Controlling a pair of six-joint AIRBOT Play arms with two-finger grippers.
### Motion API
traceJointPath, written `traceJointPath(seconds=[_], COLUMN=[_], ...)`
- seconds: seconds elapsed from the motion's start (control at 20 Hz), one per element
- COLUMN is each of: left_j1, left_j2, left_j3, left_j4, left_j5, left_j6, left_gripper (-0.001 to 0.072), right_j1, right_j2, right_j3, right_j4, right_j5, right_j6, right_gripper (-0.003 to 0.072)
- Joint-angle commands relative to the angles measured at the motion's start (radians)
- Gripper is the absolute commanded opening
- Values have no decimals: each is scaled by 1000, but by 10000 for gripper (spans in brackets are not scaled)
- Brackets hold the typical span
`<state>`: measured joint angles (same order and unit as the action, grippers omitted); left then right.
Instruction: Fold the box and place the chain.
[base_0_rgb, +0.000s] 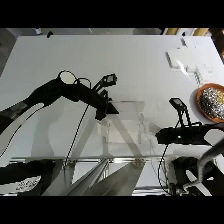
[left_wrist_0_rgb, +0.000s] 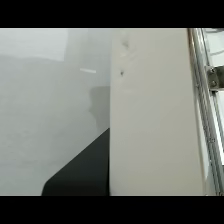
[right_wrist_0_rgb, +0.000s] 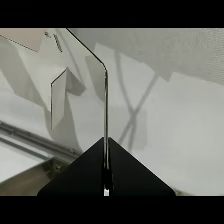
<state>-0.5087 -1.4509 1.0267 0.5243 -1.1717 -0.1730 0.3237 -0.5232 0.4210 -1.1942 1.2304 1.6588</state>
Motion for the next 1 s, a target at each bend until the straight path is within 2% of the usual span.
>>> traceJointPath(seconds=[0.0, 0.35, 0.95], left_j1=[-40, -122, -122], left_j2=[38, 25, 25], left_j3=[-17, -17, -17], left_j4=[36, 126, 145], left_j5=[58, 181, 173], left_j6=[-14, -10, -11], left_gripper=[-2, 3, 7], right_j1=[0, 0, 0], right_j2=[0, 0, 0], right_j3=[0, 0, 0], right_j4=[5, 5, 5], right_j5=[11, 11, 11], right_j6=[1, 1, 1], right_gripper=[21, 21, 21])
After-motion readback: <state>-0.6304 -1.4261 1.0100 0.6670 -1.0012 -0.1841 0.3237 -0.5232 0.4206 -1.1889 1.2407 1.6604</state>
